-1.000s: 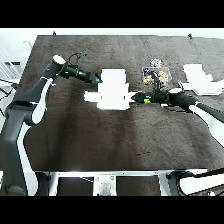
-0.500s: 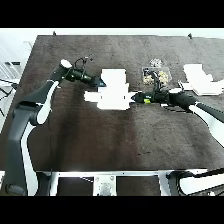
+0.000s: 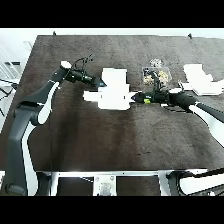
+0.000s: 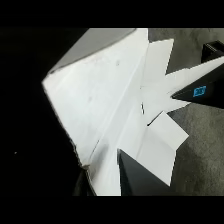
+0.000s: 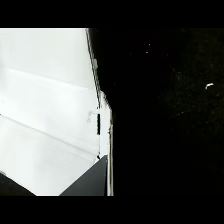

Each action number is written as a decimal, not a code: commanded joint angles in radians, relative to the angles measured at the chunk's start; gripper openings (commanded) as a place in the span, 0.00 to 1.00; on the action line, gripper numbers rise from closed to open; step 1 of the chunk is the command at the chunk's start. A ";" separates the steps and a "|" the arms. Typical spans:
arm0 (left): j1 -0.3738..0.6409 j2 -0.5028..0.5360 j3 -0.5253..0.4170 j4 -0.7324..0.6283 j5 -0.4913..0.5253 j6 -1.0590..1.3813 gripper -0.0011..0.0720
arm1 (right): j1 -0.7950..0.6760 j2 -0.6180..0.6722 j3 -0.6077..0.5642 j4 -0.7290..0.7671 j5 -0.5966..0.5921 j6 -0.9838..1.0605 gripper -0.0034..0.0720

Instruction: Fold the box and place the chain.

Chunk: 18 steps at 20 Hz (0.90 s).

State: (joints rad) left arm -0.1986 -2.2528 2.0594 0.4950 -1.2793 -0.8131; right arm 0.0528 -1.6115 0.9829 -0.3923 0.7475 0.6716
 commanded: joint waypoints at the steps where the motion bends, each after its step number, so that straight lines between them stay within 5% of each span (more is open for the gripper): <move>1: -0.005 -0.002 0.000 -0.006 -0.022 0.031 0.17 | 0.001 0.000 0.000 0.000 0.000 0.000 0.07; 2: -0.006 -0.002 0.000 -0.006 -0.019 0.046 0.07 | 0.001 0.000 0.000 0.000 0.000 0.000 0.07; 6: -0.005 -0.002 0.000 -0.010 -0.024 0.153 0.04 | 0.000 0.000 0.000 0.000 0.000 -0.004 0.08; 8: -0.005 -0.002 0.000 -0.010 -0.039 0.222 0.04 | -0.001 0.001 0.000 0.000 0.001 -0.003 0.38; 9: -0.005 0.000 0.000 -0.010 -0.047 0.261 0.04 | -0.007 0.001 0.000 0.000 0.001 -0.003 0.42; 18: -0.003 0.060 -0.055 -0.007 -0.099 0.625 0.03 | -0.201 0.034 0.001 0.000 0.000 -0.003 0.42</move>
State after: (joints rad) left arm -0.2024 -2.2154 2.0392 0.4866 -1.3586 -0.3367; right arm -0.0818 -1.5890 0.9825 -0.3920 0.7483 0.6685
